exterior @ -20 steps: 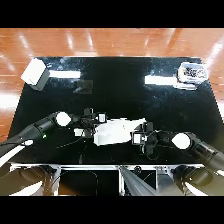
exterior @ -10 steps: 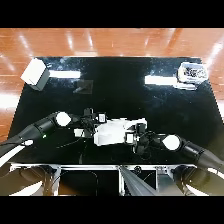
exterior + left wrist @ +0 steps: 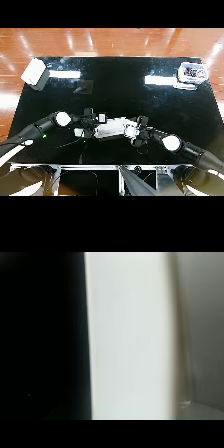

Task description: Fold the box and place the chain.

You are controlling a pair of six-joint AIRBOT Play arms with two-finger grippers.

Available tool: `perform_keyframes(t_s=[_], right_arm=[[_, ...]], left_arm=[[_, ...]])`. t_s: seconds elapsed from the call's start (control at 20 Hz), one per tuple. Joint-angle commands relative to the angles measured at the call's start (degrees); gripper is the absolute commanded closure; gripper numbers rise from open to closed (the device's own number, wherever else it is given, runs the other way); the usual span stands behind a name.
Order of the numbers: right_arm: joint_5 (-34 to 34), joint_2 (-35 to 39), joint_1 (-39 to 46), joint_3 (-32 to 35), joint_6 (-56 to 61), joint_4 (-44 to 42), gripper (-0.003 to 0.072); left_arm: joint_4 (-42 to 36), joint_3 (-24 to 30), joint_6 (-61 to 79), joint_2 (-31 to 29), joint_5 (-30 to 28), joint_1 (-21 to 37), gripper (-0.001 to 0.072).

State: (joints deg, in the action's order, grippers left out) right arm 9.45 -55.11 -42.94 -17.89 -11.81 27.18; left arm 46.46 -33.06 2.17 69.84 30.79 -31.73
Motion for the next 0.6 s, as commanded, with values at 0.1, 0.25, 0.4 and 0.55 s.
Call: perform_keyframes(t_s=[0.1, 0.25, 0.4, 0.55], right_arm=[[2.8, 1.4, -0.09, -1.01, -0.72, 1.01, -0.0029], [3.85, 1.4, -0.04, -1.62, -0.7, 0.98, -0.0029], [6.71, 1.4, -0.02, -1.62, -0.85, 1.2, -0.0028], [12.11, 1.38, -0.02, -1.62, -2.51, 1.4, -0.0028]], left_arm=[[3.13, -1.88, 2.34, 0.7, 3.21, 0.09, 0.069], [4.26, -3.45, 2.34, 2.01, 6.21, 1.31, 0.069], [4.28, -3.48, 2.34, 2.01, 6.38, 2.05, 0.069], [4.28, -3.48, 2.34, 2.01, 6.38, 2.01, 0.069]])
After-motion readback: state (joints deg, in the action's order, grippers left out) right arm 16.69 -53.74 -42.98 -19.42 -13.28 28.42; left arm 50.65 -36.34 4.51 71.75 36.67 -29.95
